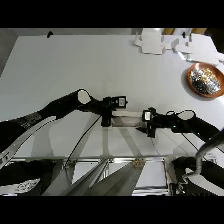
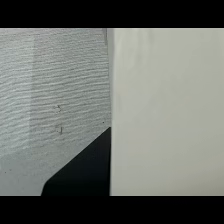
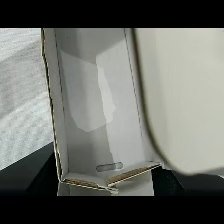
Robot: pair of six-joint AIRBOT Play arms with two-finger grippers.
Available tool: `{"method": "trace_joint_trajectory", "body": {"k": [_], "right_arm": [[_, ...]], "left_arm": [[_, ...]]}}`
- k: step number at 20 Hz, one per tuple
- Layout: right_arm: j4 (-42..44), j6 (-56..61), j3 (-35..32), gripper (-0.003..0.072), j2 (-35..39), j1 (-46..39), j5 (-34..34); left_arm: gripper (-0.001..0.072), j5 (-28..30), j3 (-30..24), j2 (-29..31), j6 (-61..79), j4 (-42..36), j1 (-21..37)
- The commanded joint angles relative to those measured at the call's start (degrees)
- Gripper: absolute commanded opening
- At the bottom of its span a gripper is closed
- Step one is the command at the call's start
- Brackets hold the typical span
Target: Fold the box and place the chain.
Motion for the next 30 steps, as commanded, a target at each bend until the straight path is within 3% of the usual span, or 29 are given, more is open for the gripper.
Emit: {"method": "trace_joint_trajectory", "body": {"k": [1,8,10,11,14,16,21,23,25,26,30], "right_arm": [[-0.02,0.0,-0.02,0.045,-0.02,-0.02,-0.04],[-0.02,0.0,-0.02,0.045,-0.02,-0.02,-0.04],[-0.02,0.0,-0.02,0.045,-0.02,-0.02,-0.04],[-0.02,0.0,-0.02,0.045,-0.02,-0.02,-0.04],[-0.02,0.0,-0.02,0.045,-0.02,-0.02,-0.02],[-0.02,0.0,-0.02,0.045,-0.02,-0.02,-0.02],[-0.02,0.0,-0.02,0.045,-0.02,-0.02,-0.02],[-0.02,0.0,-0.02,0.045,-0.04,0.0,-0.02],[-0.02,0.0,-0.02,0.045,-0.02,-0.02,0.02],[-0.02,0.0,-0.02,0.045,-0.02,-0.02,0.02],[-0.02,-0.02,-0.02,0.045,-0.02,-0.02,0.02]], "left_arm": [[0.001,0.0,0.02,-0.02,0.02,0.0,-0.02],[0.0027,0.04,0.02,0.04,0.04,0.02,-0.02],[0.035,-0.15,0.02,0.42,-0.17,0.26,0.15],[0.0431,-0.15,0.02,0.81,-0.42,0.39,0.17],[0.0434,-1.07,0.02,3.41,-1.68,2.1,0.17],[0.0434,-3.21,0.02,5.95,-3.85,6.78,0.17],[0.0433,-11.26,0.02,16.44,-24.17,24.85,0.15],[0.0428,-14.75,0.02,20.81,-27.15,24.57,-0.42],[0.0193,-16.59,0.02,22.27,-27.15,22.4,-3.65],[0.0133,-16.52,0.0,21.9,-27.15,22.29,-5.99],[0.0128,-7.08,-0.02,16.96,-28.52,18.29,-14.51]]}}
